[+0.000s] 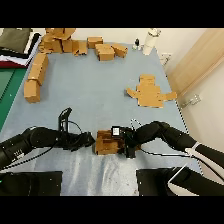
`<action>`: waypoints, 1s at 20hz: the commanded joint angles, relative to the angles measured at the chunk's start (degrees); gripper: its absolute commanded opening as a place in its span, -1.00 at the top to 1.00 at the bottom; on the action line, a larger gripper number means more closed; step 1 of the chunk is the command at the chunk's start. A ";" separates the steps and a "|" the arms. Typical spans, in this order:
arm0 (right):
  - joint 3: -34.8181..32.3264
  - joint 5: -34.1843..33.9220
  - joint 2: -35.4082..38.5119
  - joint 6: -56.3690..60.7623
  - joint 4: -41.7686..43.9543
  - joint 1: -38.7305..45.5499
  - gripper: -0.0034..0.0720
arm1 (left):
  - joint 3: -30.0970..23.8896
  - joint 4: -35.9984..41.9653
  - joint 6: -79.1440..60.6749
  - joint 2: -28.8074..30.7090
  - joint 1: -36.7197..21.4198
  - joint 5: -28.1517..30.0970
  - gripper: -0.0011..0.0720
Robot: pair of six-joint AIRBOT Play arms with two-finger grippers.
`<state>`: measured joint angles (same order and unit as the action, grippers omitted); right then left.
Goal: Fold the box.
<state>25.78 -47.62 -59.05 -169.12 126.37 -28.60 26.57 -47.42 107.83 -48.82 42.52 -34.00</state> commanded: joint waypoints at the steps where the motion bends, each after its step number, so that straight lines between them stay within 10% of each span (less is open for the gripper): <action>1: -0.02 -0.02 -0.04 0.07 0.02 -0.04 -0.18 | 2.64 -0.31 -0.37 0.22 -0.37 -2.67 -0.48; 20: -0.02 0.00 -0.04 0.07 0.02 -0.04 -0.18 | 2.64 2.47 -0.42 -5.73 4.90 9.75 -0.48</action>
<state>25.78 -47.62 -59.07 -169.01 126.39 -28.60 29.17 -45.23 107.39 -54.11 47.37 -29.04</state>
